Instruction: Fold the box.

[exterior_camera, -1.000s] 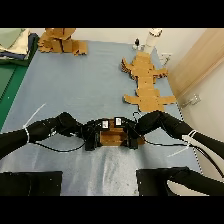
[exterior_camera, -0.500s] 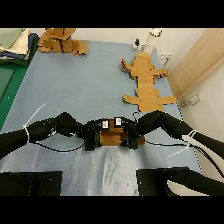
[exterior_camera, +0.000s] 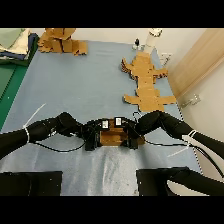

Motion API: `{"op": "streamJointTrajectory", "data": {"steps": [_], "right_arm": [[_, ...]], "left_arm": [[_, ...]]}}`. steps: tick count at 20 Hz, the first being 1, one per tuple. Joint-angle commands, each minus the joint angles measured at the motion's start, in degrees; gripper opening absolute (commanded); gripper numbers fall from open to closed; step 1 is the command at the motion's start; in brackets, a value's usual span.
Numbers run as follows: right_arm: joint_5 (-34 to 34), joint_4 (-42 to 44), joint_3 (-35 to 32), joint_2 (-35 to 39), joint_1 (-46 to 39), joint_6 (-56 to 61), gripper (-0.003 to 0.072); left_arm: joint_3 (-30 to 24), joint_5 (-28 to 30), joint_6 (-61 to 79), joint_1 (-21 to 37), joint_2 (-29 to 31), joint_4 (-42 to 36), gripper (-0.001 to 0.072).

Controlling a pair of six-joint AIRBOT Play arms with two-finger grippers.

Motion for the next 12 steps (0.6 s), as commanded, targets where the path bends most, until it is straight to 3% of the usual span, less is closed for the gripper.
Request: {"op": "streamJointTrajectory", "data": {"steps": [1, 4, 10, 11, 12], "right_arm": [[-2.93, 1.03, 0.0, -0.04, 0.13, 0.15, 0.059], [-16.48, -0.33, 0.0, 0.04, 0.11, 1.11, 0.0575], [-10.29, 0.26, 0.15, 0.02, 0.11, 1.07, 0.0582], [-8.46, 0.15, 0.17, 0.02, 0.11, 1.07, 0.06], [-6.38, -0.22, 0.17, 0.02, 0.11, 1.07, 0.0717]], "left_arm": [[0.04, 0.0, 0.0, 0.0, -0.04, 0.0, 0.0476], [0.04, -0.02, 0.0, 0.0, -0.04, 0.0, 0.0475], [0.04, 0.02, 0.0, 0.0, -0.04, 0.0, 0.0476], [0.04, -0.02, 0.0, -0.02, -0.04, 0.0, 0.0476], [0.04, -0.02, 0.0, 0.0, -0.04, 0.0, 0.0476]]}}
